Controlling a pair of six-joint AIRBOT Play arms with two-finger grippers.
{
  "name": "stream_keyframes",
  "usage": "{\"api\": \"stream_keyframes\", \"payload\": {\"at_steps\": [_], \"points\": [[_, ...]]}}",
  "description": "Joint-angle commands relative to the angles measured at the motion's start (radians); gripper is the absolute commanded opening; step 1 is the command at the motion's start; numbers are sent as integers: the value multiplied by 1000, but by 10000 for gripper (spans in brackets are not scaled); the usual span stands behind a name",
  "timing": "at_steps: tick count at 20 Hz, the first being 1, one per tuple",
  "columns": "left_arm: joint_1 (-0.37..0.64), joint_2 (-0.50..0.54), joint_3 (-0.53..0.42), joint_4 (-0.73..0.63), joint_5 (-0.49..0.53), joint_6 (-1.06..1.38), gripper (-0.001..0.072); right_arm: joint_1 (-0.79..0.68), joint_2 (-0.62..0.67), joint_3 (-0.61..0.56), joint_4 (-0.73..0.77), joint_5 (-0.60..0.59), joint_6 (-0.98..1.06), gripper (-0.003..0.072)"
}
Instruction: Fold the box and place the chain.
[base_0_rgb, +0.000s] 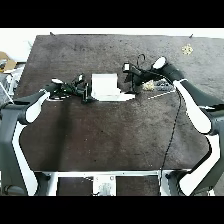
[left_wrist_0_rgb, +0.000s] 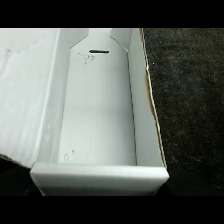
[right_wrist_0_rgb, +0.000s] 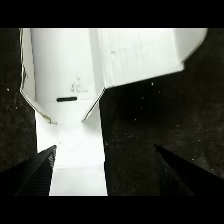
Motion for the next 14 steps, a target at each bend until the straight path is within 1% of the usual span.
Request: {"api": "stream_keyframes", "payload": {"at_steps": [1,2,4,6,8,9,10,11,12,13,14], "points": [[1,-1,0,0,0,0,281,29,-24,-8,-39,-3,-30,671],[1,-1,0,0,0,0,281,35,-27,-8,-32,-3,-30,671],[1,-1,0,0,0,0,282,40,-37,-8,-3,10,-29,623],[1,-1,0,0,0,0,281,40,-48,-8,33,25,-29,621],[1,-1,0,0,0,0,281,40,-58,-8,71,26,-29,507],[1,-1,0,0,0,0,282,40,-61,-8,89,23,-29,503],[1,-1,0,0,0,0,281,40,-62,-8,92,19,-29,444],[1,-1,0,0,0,0,282,40,-65,-8,92,19,-29,317],[1,-1,0,0,0,0,281,40,-69,-8,93,21,-29,301],[1,-1,0,0,0,0,281,40,-73,-8,102,31,-29,237],[1,-1,0,0,0,0,282,40,-79,-8,121,39,-29,196]]}}
